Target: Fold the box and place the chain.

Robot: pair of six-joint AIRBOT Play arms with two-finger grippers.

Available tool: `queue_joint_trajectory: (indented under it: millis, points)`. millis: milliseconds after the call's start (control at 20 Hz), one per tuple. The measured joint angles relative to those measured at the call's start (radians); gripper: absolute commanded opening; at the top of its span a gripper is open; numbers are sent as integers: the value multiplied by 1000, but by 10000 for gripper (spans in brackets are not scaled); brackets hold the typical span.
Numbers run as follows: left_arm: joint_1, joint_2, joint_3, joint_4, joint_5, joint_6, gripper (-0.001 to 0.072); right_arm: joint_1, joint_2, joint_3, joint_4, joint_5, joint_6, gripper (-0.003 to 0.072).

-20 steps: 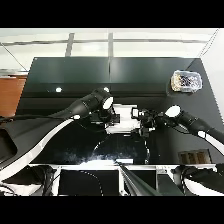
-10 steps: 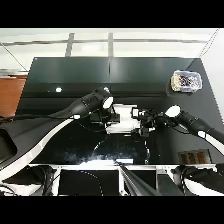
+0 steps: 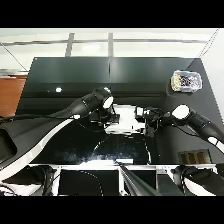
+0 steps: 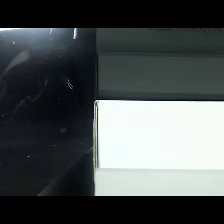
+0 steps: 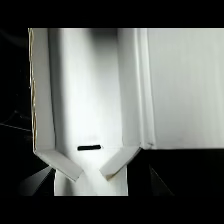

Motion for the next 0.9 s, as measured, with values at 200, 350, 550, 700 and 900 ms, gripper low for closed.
queue_joint_trajectory:
  millis: [200, 350, 550, 700, 900]
  points:
    - [0, 0, 0, 11, -4, 4, 29, 6, 11, 0, -23, 2, -27, 554]
    - [0, 0, 0, 15, -6, 5, 29, 28, 4, 0, -25, -4, -46, 420]
    - [0, 0, 0, 18, -7, 7, 29, 68, -22, 0, 40, -21, -53, 95]
    - [0, 0, 0, 19, -8, 7, 29, 88, -34, 0, 94, -43, -56, 95]
    - [0, 0, 0, 19, -8, 7, 28, 97, -47, 0, 147, -57, -34, 96]
